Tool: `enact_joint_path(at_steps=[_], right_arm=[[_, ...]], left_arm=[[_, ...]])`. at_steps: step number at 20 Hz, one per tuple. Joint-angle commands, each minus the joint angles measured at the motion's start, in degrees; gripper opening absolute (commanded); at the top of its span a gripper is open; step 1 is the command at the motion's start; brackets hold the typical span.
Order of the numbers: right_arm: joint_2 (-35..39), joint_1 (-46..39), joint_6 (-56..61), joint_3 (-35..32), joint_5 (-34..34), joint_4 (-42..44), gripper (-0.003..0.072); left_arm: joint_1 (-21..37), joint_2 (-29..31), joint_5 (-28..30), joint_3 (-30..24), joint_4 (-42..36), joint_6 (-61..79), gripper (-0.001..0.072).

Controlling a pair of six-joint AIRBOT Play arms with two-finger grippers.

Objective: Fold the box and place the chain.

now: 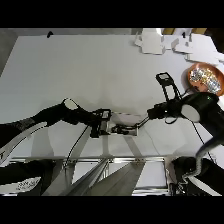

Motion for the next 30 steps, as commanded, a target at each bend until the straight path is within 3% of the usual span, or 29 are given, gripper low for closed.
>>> enact_joint_path(at_steps=[1,6,11,15,22,24,26,30], right_arm=[[10.93,5.97,4.87,0.02,3.76,2.86,0.0019],[16.79,15.74,12.02,0.02,-1.55,6.86,0.0019],[14.08,22.86,15.15,0.02,-15.15,6.84,0.0019],[9.07,25.53,16.09,0.02,-21.42,6.86,0.0019],[-3.37,26.08,15.8,0.02,-21.09,6.23,0.0023],[-6.43,26.08,15.8,0.02,-21.11,6.12,0.0172],[-6.88,25.77,14.43,0.28,-20.92,6.34,0.0203],[-4.02,21.29,9.38,6.71,-8.59,4.61,0.0168]], left_arm=[[0.04,0.02,0.02,0.04,0.0,0.02,0.0272],[0.04,0.02,0.02,0.04,0.0,0.02,0.0272],[0.04,0.02,0.02,0.04,0.0,0.02,0.0272],[0.04,0.02,0.02,0.04,0.0,0.0,0.0272],[0.04,0.02,0.04,0.04,0.0,0.02,0.0272],[0.04,0.02,0.02,0.04,0.0,0.02,0.0272],[0.04,0.02,0.02,0.04,0.0,0.0,0.0272],[0.04,0.02,0.02,0.04,0.0,0.02,0.0272]])
